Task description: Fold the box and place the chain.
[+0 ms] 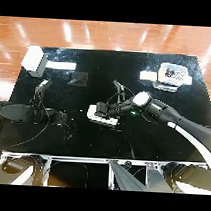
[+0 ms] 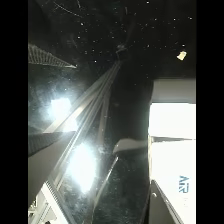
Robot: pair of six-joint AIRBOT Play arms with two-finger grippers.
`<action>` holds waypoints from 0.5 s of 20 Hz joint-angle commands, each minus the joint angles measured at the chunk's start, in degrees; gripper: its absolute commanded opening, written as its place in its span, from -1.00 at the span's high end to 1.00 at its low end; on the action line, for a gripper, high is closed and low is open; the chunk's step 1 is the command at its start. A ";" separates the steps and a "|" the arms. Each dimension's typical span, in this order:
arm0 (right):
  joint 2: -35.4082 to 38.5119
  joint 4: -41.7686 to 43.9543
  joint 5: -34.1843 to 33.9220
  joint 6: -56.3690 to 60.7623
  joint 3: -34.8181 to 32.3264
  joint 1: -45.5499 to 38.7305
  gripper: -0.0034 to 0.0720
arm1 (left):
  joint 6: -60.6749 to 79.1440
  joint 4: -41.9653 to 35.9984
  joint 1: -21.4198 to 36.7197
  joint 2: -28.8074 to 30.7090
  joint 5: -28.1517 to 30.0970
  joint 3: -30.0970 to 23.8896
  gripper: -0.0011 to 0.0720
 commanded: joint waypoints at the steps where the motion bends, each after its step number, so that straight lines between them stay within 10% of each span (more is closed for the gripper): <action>1: -0.17 -1.09 -0.57 -0.17 0.00 -0.04 0.84 | 0.00 0.02 -0.11 -0.02 -0.52 -0.02 -0.42; 10: -2.97 -1.49 -0.74 -0.20 0.00 0.68 0.84 | 0.00 0.00 -0.13 -0.44 -0.85 -0.02 -0.42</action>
